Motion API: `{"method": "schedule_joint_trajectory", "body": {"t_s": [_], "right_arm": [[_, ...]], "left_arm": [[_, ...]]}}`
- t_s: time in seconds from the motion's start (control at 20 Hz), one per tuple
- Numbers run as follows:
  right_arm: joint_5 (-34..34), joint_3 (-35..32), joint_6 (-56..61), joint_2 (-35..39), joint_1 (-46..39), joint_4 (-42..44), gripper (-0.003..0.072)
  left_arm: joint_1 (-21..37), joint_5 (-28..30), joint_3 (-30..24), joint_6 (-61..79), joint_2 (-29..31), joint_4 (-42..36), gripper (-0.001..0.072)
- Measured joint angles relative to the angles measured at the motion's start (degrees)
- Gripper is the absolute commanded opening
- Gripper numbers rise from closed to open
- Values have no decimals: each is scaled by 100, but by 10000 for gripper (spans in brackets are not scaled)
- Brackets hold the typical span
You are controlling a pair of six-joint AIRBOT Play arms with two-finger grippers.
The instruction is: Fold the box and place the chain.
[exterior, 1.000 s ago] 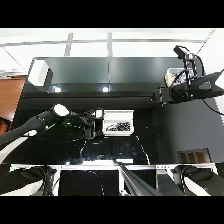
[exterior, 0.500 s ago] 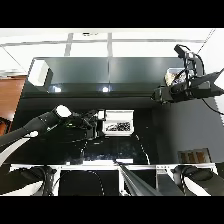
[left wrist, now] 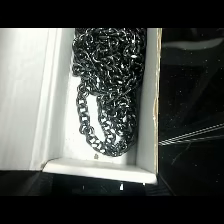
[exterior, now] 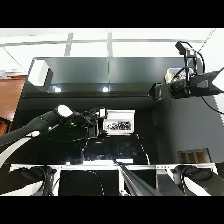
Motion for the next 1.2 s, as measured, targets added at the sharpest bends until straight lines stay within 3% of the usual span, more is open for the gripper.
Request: {"method": "schedule_joint_trajectory", "body": {"t_s": [0.25,0.45,0.85,1.2], "right_arm": [[-761,-59,-96,-632,149,173,720],[-1307,-66,-1104,-1528,396,1075,720],[-636,-66,-4566,-2028,503,1467,720],[15,-382,-5713,-2020,756,1423,720]], "left_arm": [[0,9,2,0,0,-22,465],[-13,15,2,-2,0,-24,465],[-48,28,2,-11,2,24,466],[-48,24,2,2,2,37,466]]}}
